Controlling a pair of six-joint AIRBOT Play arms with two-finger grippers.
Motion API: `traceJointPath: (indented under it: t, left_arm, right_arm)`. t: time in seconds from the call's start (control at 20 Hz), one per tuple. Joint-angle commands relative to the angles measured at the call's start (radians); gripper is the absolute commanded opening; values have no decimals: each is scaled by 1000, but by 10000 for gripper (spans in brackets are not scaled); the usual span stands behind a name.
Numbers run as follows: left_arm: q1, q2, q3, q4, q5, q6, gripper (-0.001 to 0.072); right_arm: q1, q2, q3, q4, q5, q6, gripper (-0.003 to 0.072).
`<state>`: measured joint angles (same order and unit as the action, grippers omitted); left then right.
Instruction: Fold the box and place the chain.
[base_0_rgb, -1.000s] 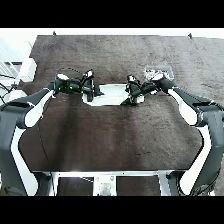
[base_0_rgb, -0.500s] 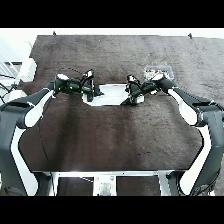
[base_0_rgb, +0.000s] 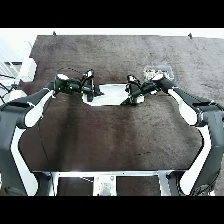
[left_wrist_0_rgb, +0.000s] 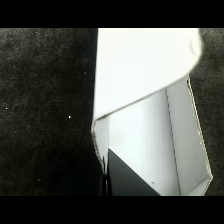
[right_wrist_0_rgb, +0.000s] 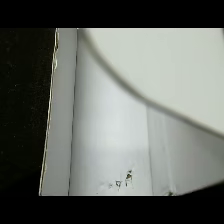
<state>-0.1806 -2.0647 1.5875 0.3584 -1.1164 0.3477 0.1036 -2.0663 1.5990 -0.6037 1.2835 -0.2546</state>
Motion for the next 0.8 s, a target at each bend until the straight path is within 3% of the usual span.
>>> traceJointPath:
  t: [0.0, 0.65, 0.7, 0.75]
  left_arm:
    - [0, 0, 0, 0, 0, 0, 20]
    - [0, 0, 0, -9, -36, -2, 32]
    - [0, 0, 0, -19, -47, 0, 267]
    - [0, 0, 0, -34, -50, -4, 411]
  right_arm:
    - [1, 0, 1, 0, 0, 0, 556]
    - [1, 0, 1, 1, 0, 0, 556]
    - [1, 0, 1, 1, 0, 0, 556]
    - [1, 0, 1, 1, 0, 0, 556]
